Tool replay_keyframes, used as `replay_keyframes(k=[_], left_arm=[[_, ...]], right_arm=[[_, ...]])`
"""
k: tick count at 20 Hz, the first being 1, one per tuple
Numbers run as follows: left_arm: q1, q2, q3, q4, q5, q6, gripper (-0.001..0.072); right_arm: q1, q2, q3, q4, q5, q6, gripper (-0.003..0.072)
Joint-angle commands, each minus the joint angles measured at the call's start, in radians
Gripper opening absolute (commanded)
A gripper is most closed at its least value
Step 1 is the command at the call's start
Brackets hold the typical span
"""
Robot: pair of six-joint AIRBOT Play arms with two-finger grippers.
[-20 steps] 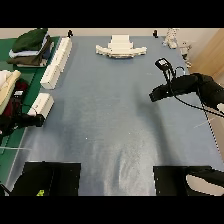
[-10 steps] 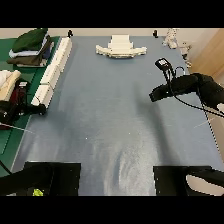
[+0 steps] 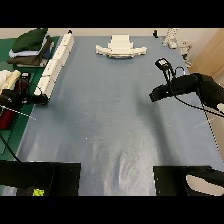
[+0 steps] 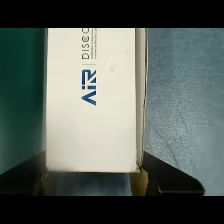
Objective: Fold the box.
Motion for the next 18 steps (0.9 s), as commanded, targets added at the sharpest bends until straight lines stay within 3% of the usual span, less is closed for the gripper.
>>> replay_keyframes(k=[1, 10, 11, 12, 16, 18], left_arm=[[-0.029, -0.031, 0.021, -0.004, -0.002, 0.0, 0.0485], [-0.036, -0.031, 0.021, -0.004, -0.002, -0.004, 0.0493], [-0.036, -0.031, 0.021, -0.004, -0.002, -0.004, 0.0676], [-0.035, -0.031, 0.021, -0.003, -0.002, -0.007, 0.0704], [-0.032, 0.0, 0.021, 0.031, -0.024, -0.008, 0.0704], [-0.017, 0.06, 0.021, 0.084, -0.103, -0.031, 0.0704]], right_arm=[[0.0, 0.001, 0.0, 0.0, 0.0, 0.0, 0.0005], [0.0, 0.001, 0.0, 0.0, 0.0, 0.0, 0.0005], [0.0, 0.001, 0.0, 0.0, 0.0, 0.0, 0.0005], [0.0, 0.001, 0.0, 0.0, 0.0, 0.0, 0.0005], [0.0, 0.001, 0.0, 0.0, 0.0, 0.0, 0.0005], [0.0, 0.001, 0.0, 0.0, 0.0, 0.0, 0.0005]])
